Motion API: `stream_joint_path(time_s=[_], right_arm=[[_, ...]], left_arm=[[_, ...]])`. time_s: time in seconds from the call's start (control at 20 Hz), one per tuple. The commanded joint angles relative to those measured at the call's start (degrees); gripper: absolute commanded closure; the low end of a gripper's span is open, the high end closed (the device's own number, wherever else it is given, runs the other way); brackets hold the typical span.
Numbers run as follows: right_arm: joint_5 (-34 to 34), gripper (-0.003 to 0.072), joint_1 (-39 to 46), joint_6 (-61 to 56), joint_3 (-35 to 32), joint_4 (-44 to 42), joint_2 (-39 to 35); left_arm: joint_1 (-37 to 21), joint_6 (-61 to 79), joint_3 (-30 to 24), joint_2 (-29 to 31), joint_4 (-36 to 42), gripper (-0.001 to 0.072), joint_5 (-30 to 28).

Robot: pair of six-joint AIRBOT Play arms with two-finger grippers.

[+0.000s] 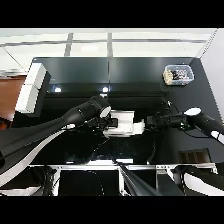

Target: Fold the box and place the chain.

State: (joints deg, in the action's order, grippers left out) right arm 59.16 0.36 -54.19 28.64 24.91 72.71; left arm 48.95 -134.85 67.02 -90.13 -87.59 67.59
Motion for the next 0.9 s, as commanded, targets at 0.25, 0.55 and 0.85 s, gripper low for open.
stream_joint_path(time_s=[0.25, 0.55, 0.85], right_arm=[[6.95, 0.0051, -4.37, 1.86, 4.57, 1.55, 0.48], [4.66, 0.0286, -10.6, -8.04, 9.97, 8.68, 0.46], [4.79, 0.0391, -18.49, -23.47, 18.32, 21.77, 0.46]], left_arm=[[-0.07, 0.02, 0.07, -0.02, -0.02, 0.0686, 0.13], [-0.07, 0.02, 0.07, -0.02, -0.02, 0.0685, 0.26], [-0.07, 0.02, 0.07, -0.02, -0.02, 0.0685, 0.17]])
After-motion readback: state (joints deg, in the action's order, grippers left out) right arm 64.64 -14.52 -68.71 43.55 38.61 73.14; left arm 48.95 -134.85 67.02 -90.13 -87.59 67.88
